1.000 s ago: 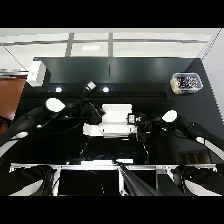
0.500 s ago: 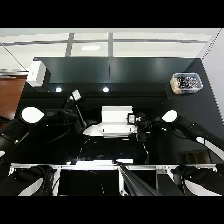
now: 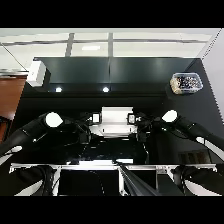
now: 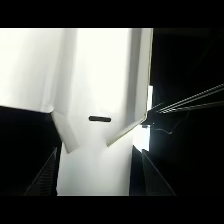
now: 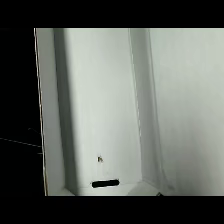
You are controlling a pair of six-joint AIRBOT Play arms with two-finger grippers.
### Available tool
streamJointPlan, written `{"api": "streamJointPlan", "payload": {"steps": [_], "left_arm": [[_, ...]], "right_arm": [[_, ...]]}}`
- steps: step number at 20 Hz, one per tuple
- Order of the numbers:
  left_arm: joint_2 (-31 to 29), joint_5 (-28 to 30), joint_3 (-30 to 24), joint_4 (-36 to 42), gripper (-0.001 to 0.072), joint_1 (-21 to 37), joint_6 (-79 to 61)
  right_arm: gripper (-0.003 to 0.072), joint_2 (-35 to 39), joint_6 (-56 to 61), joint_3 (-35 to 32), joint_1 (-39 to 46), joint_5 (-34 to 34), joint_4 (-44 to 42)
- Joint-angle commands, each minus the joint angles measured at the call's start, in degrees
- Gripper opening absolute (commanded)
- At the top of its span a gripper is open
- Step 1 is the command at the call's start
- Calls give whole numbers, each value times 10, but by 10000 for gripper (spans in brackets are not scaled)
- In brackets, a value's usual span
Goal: Fold the box and place the chain.
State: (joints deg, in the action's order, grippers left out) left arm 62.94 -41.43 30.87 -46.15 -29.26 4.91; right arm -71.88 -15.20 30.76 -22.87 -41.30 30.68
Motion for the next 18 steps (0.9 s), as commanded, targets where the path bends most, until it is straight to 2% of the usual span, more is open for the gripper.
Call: {"api": "streamJointPlan", "payload": {"steps": [1, 2, 4, 5, 8, 9, 10, 14, 16, 17, 18], "left_arm": [[20, 30, 0, 41, 593, -22, -6], [24, 42, 0, 49, 556, -26, -6], [25, 50, 0, 52, 383, -25, -6], [25, 52, 0, 53, 331, -25, -6], [25, 44, 0, 68, 329, -25, -5], [25, 35, 0, 84, 267, -25, -4], [28, 32, 0, 102, 237, -25, -3], [50, 45, 0, 209, 238, -25, -29], [62, 44, 0, 230, 234, -28, -68], [67, 45, 0, 224, 200, -28, -80], [73, 46, 0, 224, 129, -28, -82]], "right_arm": [[76, 0, 0, 0, 0, 0, 0], [76, 0, 0, 0, 0, 0, 0], [76, 0, 0, 0, 0, 0, 0], [77, 0, 0, 0, 0, 0, 0], [76, 0, 0, 0, 0, 0, 0], [77, 0, 0, 0, 0, 0, 0], [77, 0, 0, 0, 0, 0, 0], [77, 0, 0, 0, 0, 0, 0], [76, 0, 0, 0, 0, 0, 0], [77, 0, 0, 0, 0, 0, 0], [77, 0, 0, 0, 0, 0, 0]]}}
